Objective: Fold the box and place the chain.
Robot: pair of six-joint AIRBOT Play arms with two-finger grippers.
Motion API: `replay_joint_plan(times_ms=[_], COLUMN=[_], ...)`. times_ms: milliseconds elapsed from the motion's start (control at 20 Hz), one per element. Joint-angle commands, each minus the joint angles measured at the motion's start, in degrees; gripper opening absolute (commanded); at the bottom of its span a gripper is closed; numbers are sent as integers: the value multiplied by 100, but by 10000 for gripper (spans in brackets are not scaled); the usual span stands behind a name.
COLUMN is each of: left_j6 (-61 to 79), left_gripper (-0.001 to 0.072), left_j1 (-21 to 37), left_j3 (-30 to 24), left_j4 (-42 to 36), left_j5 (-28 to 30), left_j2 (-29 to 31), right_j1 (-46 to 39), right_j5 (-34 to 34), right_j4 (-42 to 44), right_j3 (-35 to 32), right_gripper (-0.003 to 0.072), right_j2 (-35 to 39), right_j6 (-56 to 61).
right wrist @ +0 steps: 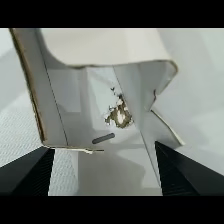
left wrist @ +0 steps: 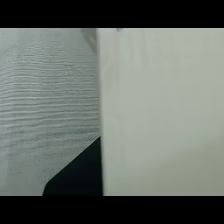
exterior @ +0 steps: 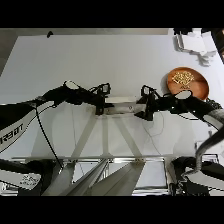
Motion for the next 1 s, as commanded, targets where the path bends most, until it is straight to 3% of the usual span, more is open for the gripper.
replay_joint_plan(times_ms=[0,150,450,800,950], left_j6=[7,7,7,7,7], left_gripper=[8,8,8,8,8], left_j1=[0,0,0,0,0], left_j3=[-2,-2,-2,-2,-2], left_j4=[2,2,2,4,2], left_j5=[-2,-2,-2,-2,-2], left_j2=[-2,-2,-2,-2,-2], right_j1=[-105,-107,-107,-101,-101], right_j5=[345,334,-157,354,315], right_j4=[468,372,-767,-439,-920], right_j3=[7,7,44,350,341], right_gripper=[691,687,687,687,685], right_j2=[-162,-214,-181,-111,-28], right_j6=[-824,-704,1338,1198,1130])
